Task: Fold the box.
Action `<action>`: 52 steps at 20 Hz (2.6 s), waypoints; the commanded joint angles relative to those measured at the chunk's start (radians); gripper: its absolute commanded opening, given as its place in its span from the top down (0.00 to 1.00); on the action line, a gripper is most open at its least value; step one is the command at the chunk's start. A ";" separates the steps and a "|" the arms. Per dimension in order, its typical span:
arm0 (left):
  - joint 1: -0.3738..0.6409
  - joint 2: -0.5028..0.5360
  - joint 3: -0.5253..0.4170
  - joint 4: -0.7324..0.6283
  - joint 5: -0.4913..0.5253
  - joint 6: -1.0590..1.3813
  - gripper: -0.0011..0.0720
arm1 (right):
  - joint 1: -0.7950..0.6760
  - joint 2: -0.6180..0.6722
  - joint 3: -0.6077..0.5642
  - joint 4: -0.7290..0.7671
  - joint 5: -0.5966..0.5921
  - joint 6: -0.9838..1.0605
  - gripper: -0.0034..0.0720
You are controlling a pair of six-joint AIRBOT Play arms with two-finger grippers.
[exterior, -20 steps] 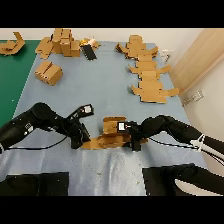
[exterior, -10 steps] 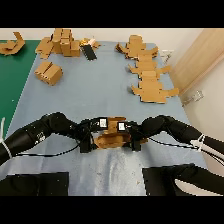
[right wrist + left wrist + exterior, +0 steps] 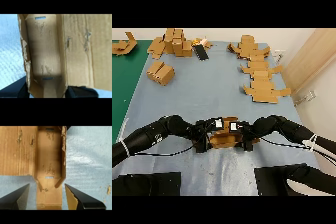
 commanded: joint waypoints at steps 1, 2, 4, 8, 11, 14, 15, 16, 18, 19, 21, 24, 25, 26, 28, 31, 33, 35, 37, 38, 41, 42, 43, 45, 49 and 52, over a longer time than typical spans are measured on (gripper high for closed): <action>0.008 -0.002 -0.001 0.022 -0.002 -0.019 0.11 | 0.000 0.000 0.000 0.000 0.000 0.000 0.29; 0.029 0.000 -0.004 0.013 -0.019 -0.019 0.11 | 0.000 0.000 0.000 0.000 0.000 0.000 0.29; 0.109 0.031 -0.050 -0.109 -0.071 0.098 0.11 | 0.000 0.000 0.000 0.000 0.000 0.000 0.29; 0.208 0.082 -0.182 -0.373 -0.105 0.563 0.11 | 0.000 0.000 0.000 0.000 -0.001 0.000 0.29; 0.170 0.035 -0.191 -0.403 -0.033 0.582 0.11 | 0.000 0.000 0.000 0.000 -0.001 0.000 0.29; 0.168 0.030 -0.188 -0.425 -0.027 0.575 0.11 | 0.000 0.000 0.000 0.000 -0.001 0.000 0.29; 0.168 0.030 -0.188 -0.425 -0.027 0.575 0.11 | 0.000 -0.001 0.000 0.000 -0.001 0.000 0.29; 0.168 0.030 -0.188 -0.425 -0.027 0.575 0.11 | 0.000 -0.001 0.000 0.000 -0.001 0.000 0.29; 0.168 0.030 -0.187 -0.426 -0.028 0.575 0.11 | 0.000 0.000 0.000 0.000 -0.001 0.000 0.29; 0.168 0.030 -0.187 -0.426 -0.028 0.575 0.11 | 0.000 -0.001 0.000 0.000 -0.001 0.000 0.29; 0.164 0.030 -0.187 -0.429 -0.014 0.575 0.11 | 0.000 0.000 0.000 0.000 -0.001 0.000 0.29; 0.152 0.030 -0.186 -0.447 0.006 0.572 0.68 | 0.000 -0.001 0.000 0.000 -0.001 0.000 0.29; 0.151 0.029 -0.184 -0.451 0.005 0.571 0.65 | 0.000 -0.001 0.000 0.000 -0.001 0.000 0.29; 0.151 0.029 -0.182 -0.451 0.006 0.571 0.65 | 0.000 0.000 0.000 0.000 -0.001 0.000 0.29; 0.150 0.029 -0.179 -0.452 0.005 0.571 0.65 | 0.000 -0.001 0.000 0.000 0.000 0.000 0.29; 0.124 0.029 -0.175 -0.452 0.010 0.571 0.65 | 0.000 0.000 0.000 0.000 0.000 0.000 0.29; 0.117 0.030 -0.175 -0.418 0.014 0.503 0.65 | 0.000 -0.001 0.000 0.000 -0.001 0.000 0.29; 0.116 0.032 -0.175 -0.328 0.032 0.371 0.65 | 0.000 -0.001 0.000 0.000 -0.001 0.000 0.29; 0.116 0.042 -0.175 -0.276 0.032 0.337 0.65 | 0.000 -0.001 0.000 0.000 0.000 0.000 0.29; 0.116 0.050 -0.175 -0.247 0.035 0.336 0.65 | 0.000 -0.001 0.000 0.000 -0.001 0.000 0.29; 0.116 0.062 -0.174 -0.230 0.048 0.335 0.65 | 0.000 -0.001 0.000 0.000 0.000 0.000 0.29; 0.114 0.062 -0.175 -0.248 0.051 0.336 0.65 | 0.000 -0.001 0.000 0.000 -0.001 0.000 0.29; 0.114 0.061 -0.174 -0.271 0.051 0.336 0.65 | 0.000 -0.001 0.000 0.000 -0.001 0.000 0.29; 0.114 0.061 -0.174 -0.296 0.050 0.336 0.62 | 0.000 -0.001 0.000 0.000 0.000 0.000 0.29; 0.114 0.061 -0.169 -0.314 0.051 0.336 0.22 | 0.000 -0.001 0.000 0.000 0.000 0.000 0.29; 0.093 0.061 -0.168 -0.315 0.051 0.336 0.22 | 0.000 -0.001 0.000 0.000 0.000 0.000 0.29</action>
